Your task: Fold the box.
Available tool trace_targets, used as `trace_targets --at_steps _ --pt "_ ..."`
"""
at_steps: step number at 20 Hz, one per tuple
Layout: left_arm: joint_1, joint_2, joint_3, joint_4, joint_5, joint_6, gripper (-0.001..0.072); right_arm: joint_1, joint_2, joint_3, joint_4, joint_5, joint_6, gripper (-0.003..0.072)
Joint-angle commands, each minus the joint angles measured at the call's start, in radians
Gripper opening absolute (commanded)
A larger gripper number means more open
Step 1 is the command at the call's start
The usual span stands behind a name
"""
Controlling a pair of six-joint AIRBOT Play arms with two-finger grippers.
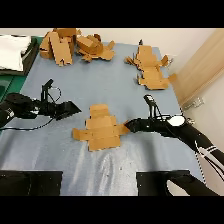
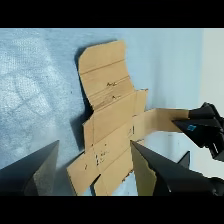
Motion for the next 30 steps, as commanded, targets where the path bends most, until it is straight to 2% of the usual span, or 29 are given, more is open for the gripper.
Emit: trace_targets --at_steps 1,8,9,12,13,14,18,19,20,21,26,30 --pt "0.001 0.000 0.000 0.000 -0.006 0.000 0.0690 0.001 -0.055 -0.005 -0.006 0.008 -0.001 0.0180" --pt "0.001 0.000 0.000 0.000 -0.047 0.018 0.0690 0.001 -0.167 0.027 -0.025 0.009 -0.011 0.0192" --pt "0.001 0.000 0.000 0.000 -0.051 0.019 0.0689 0.001 -0.168 0.033 -0.026 0.009 -0.011 0.0256" --pt "0.001 0.000 0.000 0.000 -0.055 0.027 0.0690 0.001 -0.168 0.044 -0.030 0.010 -0.011 0.0268" --pt "0.001 0.000 0.001 0.000 -0.059 0.027 0.0690 0.001 -0.168 0.044 -0.030 0.010 -0.011 0.0248" --pt "0.001 0.000 0.001 0.000 -0.059 0.029 0.0690 0.001 -0.171 0.044 -0.030 0.011 -0.011 0.0179" --pt "0.001 0.000 0.001 0.000 -0.078 0.038 0.0690 0.001 -0.208 0.045 -0.020 0.105 -0.011 0.0148" --pt "0.001 -0.001 0.001 0.000 -0.077 0.038 0.0689 0.001 -0.217 0.045 -0.020 0.116 -0.012 0.0077" --pt "0.001 -0.001 0.001 0.000 -0.077 0.042 0.0690 0.001 -0.219 0.045 -0.020 0.115 -0.013 0.0072" --pt "0.001 -0.001 0.001 0.000 -0.079 0.043 0.0689 0.001 -0.219 0.045 -0.013 0.114 -0.033 0.0006" --pt "0.001 -0.026 0.022 -0.008 -0.095 0.063 0.0689 0.001 -0.183 0.043 0.105 0.123 -0.166 0.0003" --pt "0.001 -0.137 0.097 -0.024 -0.189 0.064 0.0690 0.001 -0.080 0.003 0.135 0.089 -0.192 0.0002"
